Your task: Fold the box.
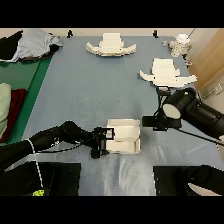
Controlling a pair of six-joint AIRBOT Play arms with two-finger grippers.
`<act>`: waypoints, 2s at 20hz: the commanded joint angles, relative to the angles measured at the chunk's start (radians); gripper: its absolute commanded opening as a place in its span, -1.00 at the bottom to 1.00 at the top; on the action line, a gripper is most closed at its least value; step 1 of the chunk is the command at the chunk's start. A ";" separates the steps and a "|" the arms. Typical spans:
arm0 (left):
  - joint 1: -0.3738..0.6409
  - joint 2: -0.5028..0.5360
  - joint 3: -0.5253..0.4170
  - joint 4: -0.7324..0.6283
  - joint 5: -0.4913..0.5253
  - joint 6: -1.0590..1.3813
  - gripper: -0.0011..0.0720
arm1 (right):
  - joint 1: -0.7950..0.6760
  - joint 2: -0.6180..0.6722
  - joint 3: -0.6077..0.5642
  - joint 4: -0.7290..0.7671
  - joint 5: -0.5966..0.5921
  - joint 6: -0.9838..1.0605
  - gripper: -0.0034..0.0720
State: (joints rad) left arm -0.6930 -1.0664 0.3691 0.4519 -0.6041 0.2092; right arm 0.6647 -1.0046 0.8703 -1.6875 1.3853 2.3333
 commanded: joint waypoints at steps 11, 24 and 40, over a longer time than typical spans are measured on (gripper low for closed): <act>0.001 0.001 0.001 0.000 0.000 0.000 0.31 | -0.533 -0.501 -0.010 1.198 0.165 -1.342 -0.90; 0.001 0.001 0.001 0.000 0.000 0.000 0.31 | -0.206 -0.122 -0.194 1.004 -0.248 -1.530 -0.91; 0.001 0.001 0.001 0.000 0.000 0.000 0.31 | 0.323 0.267 -0.434 0.507 -0.805 -1.452 -0.91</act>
State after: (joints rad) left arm -0.6930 -1.0664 0.3691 0.4519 -0.6041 0.2096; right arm 0.9291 -0.7528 0.4660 -1.0657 0.6399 0.8761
